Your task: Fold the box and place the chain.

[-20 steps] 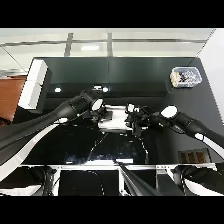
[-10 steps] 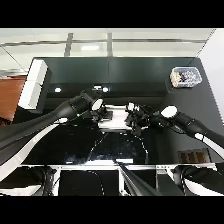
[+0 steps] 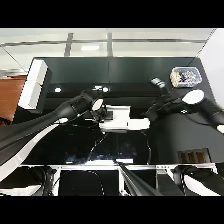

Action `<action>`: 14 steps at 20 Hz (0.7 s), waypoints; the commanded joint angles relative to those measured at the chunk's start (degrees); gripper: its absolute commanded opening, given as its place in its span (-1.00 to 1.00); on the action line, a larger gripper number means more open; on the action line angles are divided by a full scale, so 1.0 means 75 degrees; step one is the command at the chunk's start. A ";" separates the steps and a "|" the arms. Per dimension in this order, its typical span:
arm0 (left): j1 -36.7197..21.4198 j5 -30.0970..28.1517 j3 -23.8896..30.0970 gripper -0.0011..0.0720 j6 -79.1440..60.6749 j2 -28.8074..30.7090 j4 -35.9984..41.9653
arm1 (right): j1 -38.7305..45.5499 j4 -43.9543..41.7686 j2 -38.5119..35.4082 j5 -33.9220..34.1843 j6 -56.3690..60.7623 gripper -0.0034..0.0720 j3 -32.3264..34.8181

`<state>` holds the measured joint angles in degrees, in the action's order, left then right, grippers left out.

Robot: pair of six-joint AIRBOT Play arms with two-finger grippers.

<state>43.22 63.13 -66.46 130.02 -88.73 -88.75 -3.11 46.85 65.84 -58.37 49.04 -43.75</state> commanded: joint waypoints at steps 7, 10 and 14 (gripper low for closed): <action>-0.0003 0.0009 -0.0003 -0.90 0.0009 -0.0070 -0.0009 | 0.1699 -0.1061 0.1084 -0.0554 0.2661 -0.88 0.1367; -0.0003 0.0079 -0.0003 -0.90 0.0009 -0.0070 -0.0009 | 0.0641 -0.2148 0.1731 -0.0283 0.1955 -0.88 0.1367; -0.0003 0.0076 -0.0003 -0.90 0.0006 -0.0070 0.0134 | -0.0251 -0.2349 0.1830 0.0125 0.1620 -0.87 0.1093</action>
